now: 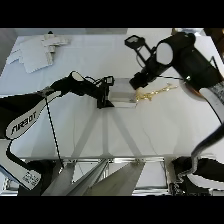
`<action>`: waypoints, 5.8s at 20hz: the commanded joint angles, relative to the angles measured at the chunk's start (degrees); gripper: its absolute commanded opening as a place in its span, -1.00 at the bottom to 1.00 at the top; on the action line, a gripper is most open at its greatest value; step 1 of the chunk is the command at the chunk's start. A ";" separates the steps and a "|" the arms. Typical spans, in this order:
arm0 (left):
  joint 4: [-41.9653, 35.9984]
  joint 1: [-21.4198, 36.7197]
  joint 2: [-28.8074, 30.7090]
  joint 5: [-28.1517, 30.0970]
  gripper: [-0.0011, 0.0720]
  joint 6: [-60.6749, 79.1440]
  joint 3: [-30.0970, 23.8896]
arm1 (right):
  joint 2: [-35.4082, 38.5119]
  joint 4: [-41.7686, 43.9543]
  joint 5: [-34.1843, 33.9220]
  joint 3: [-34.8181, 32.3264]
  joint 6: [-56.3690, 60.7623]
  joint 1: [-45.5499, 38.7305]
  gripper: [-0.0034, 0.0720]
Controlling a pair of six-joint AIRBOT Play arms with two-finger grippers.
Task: Fold the box and place the chain.
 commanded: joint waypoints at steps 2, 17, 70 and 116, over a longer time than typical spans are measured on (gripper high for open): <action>0.02 0.00 -0.02 0.02 -0.21 0.02 0.00 | -1.14 0.35 -4.46 -0.02 3.37 4.81 -0.89; 0.02 0.00 -0.02 0.02 -0.21 0.02 0.00 | -10.05 0.90 -8.74 -7.91 15.08 5.57 -0.85; 0.02 0.00 0.00 0.00 -0.21 0.02 0.02 | -17.79 12.37 -11.61 -11.15 -69.35 -22.80 0.56; 0.02 0.00 -0.02 0.00 -0.21 0.00 0.00 | 7.26 29.49 -22.93 -26.38 -38.38 -10.05 -0.88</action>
